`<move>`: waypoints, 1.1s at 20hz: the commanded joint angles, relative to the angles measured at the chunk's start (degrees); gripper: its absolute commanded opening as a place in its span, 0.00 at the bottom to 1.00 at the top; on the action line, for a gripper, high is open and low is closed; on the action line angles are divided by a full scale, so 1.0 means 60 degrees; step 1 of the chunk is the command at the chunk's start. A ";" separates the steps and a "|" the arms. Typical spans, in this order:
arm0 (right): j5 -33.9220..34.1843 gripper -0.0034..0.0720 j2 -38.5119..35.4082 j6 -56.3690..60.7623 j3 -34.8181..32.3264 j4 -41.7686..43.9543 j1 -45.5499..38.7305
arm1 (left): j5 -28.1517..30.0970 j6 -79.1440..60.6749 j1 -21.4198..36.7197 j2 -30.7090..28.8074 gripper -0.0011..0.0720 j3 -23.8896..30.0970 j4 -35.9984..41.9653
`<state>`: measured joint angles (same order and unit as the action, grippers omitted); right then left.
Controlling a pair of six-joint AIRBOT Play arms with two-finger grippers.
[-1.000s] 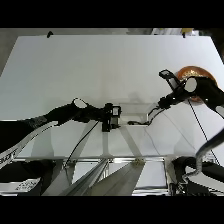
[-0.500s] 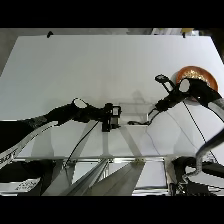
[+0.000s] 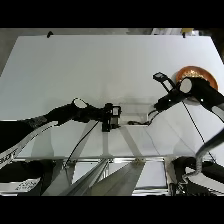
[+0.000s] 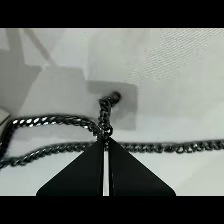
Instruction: Fold the box and place the chain.
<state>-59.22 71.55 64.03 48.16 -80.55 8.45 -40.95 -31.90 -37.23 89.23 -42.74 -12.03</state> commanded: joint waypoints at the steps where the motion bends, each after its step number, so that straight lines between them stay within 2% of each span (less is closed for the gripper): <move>1: -0.0525 0.07 -0.1290 0.0025 -0.0004 0.0488 0.0029 | 0.0000 -0.0004 0.0000 -0.0004 0.16 -0.0004 0.0000; 4: -0.0780 0.07 -0.2787 -0.0087 -0.0004 0.1432 0.0029 | 0.0000 -0.0004 0.0000 -0.0004 0.16 -0.0004 0.0000; 7: -0.1129 0.07 -0.4317 -0.0765 -0.0004 0.2969 0.0029 | 0.0000 -0.0004 0.0000 -0.0004 0.16 -0.0004 0.0000; 11: -0.1767 0.07 -0.5519 -0.1224 -0.0004 0.4765 0.0029 | -0.0004 -0.0004 0.0000 -0.0004 0.16 -0.0004 0.0000; 15: -0.2029 0.07 -0.5723 -0.2033 -0.0004 0.6779 0.0029 | 0.0000 -0.0004 0.0000 -0.0004 0.16 -0.0004 0.0000; 18: -0.1883 0.07 -0.5519 -0.2160 -0.0011 0.6717 0.0029 | 0.0000 -0.0004 0.0000 -0.0004 0.16 -0.0004 0.0000; 22: -0.1341 0.07 -0.4481 -0.2193 -0.0018 0.6688 0.0029 | 0.0000 -0.0004 0.0000 -0.0004 0.16 -0.0004 0.0000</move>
<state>-68.99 41.41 51.64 48.07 -41.47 8.58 -40.97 -31.90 -37.23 89.21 -42.74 -12.03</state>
